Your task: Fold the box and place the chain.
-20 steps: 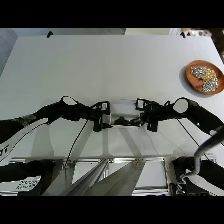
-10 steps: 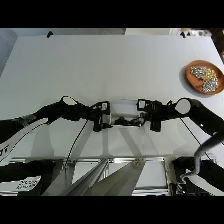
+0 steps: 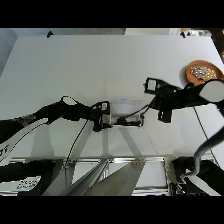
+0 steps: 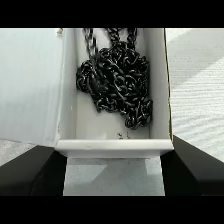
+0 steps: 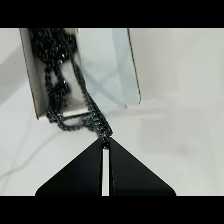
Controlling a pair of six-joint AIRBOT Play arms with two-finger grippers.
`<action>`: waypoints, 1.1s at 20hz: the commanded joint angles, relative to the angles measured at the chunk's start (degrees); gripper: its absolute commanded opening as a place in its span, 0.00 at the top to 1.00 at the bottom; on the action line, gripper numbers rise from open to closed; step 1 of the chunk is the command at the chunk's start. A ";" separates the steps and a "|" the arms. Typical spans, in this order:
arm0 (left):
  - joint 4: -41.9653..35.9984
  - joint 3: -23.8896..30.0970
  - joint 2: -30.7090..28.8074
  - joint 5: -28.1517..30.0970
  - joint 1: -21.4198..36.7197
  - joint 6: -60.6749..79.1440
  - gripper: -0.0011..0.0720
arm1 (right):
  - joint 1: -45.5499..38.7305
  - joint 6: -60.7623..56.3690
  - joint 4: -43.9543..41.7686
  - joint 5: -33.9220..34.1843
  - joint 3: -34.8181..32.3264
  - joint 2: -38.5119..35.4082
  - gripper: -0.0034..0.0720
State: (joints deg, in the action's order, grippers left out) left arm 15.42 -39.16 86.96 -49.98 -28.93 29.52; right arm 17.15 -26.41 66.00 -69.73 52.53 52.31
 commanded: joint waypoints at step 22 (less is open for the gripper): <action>0.02 -0.02 -0.02 0.02 0.02 0.00 0.70 | 7.91 -9.81 -16.76 -5.16 8.61 11.52 0.93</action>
